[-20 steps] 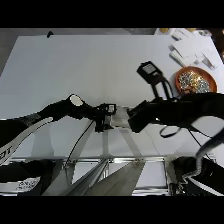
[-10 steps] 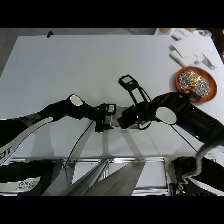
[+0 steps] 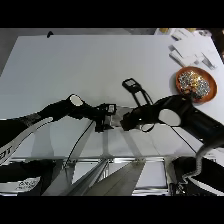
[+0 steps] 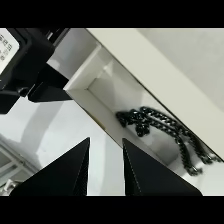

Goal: Fold the box and place the chain.

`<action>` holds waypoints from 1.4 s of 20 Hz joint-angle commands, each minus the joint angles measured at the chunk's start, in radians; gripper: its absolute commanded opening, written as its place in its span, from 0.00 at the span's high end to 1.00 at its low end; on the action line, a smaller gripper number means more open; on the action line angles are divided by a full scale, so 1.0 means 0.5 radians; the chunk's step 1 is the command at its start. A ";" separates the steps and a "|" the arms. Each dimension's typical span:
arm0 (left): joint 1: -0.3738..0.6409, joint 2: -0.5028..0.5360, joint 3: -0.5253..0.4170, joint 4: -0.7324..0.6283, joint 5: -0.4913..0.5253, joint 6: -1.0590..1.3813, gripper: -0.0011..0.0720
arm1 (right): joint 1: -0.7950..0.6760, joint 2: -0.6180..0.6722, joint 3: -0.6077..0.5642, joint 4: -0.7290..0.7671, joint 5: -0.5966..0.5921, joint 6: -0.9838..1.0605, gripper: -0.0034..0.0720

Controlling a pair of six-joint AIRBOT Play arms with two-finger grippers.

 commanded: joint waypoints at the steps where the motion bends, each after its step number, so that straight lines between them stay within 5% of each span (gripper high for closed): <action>1: 0.000 0.002 -0.001 0.001 0.001 0.001 0.78 | -0.150 0.226 0.009 -0.137 0.152 0.102 0.67; 6: 0.000 0.002 -0.001 0.001 0.000 0.001 0.78 | -0.577 0.341 -0.025 -0.375 0.511 0.147 0.81; 10: 0.000 0.001 -0.001 0.001 0.000 0.001 0.78 | -0.739 0.284 -0.235 -0.404 0.426 0.138 0.89; 13: 0.000 0.002 -0.001 0.001 -0.001 0.001 0.78 | -0.727 0.160 -0.350 -0.365 0.269 0.139 0.87; 16: 0.000 0.001 -0.001 0.001 0.000 0.001 0.78 | -0.727 -0.004 -0.400 -0.367 0.204 0.139 0.54; 28: 0.000 0.002 -0.001 0.001 0.000 0.001 0.78 | -0.727 -0.428 -0.401 -0.381 -0.097 0.263 0.57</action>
